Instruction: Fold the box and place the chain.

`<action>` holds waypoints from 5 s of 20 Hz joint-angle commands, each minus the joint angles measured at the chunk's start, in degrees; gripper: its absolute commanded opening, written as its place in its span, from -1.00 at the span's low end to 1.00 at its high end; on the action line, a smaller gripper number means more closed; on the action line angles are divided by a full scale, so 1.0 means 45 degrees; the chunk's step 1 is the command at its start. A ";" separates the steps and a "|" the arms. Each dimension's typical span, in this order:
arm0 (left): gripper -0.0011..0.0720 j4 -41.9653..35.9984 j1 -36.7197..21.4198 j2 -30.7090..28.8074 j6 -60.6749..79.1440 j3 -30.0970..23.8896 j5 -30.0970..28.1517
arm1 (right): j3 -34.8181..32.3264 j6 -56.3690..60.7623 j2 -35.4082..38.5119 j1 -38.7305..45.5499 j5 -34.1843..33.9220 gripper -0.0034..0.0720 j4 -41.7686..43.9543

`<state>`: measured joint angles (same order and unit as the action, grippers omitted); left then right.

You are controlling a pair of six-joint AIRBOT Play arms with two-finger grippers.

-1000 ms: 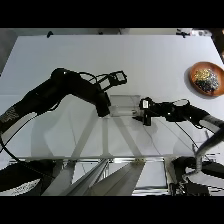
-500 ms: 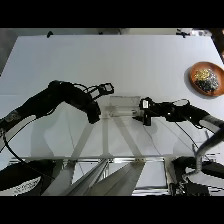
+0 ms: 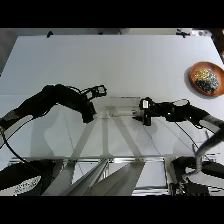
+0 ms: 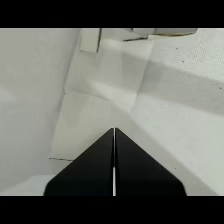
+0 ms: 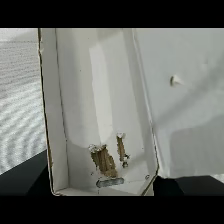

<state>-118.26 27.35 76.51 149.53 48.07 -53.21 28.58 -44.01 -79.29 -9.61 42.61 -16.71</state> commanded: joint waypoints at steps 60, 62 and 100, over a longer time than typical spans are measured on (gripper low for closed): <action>-0.11 -0.1239 0.2312 0.1132 0.4381 -0.0044 0.3706 | -0.0005 0.0005 0.0000 0.0010 0.0005 0.42 0.0000; -0.11 -0.1185 0.2458 0.1127 0.4381 -0.0044 0.3949 | -0.0005 0.0005 0.0000 0.0010 0.0005 0.42 0.0000; -0.40 -0.1103 0.2395 0.0899 0.3633 -0.0044 0.4211 | 0.0000 0.0005 0.0000 0.0010 0.0005 0.42 0.0000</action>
<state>-122.56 37.60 80.16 163.96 47.90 -34.04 28.60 -44.01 -79.35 -9.58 42.50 -16.69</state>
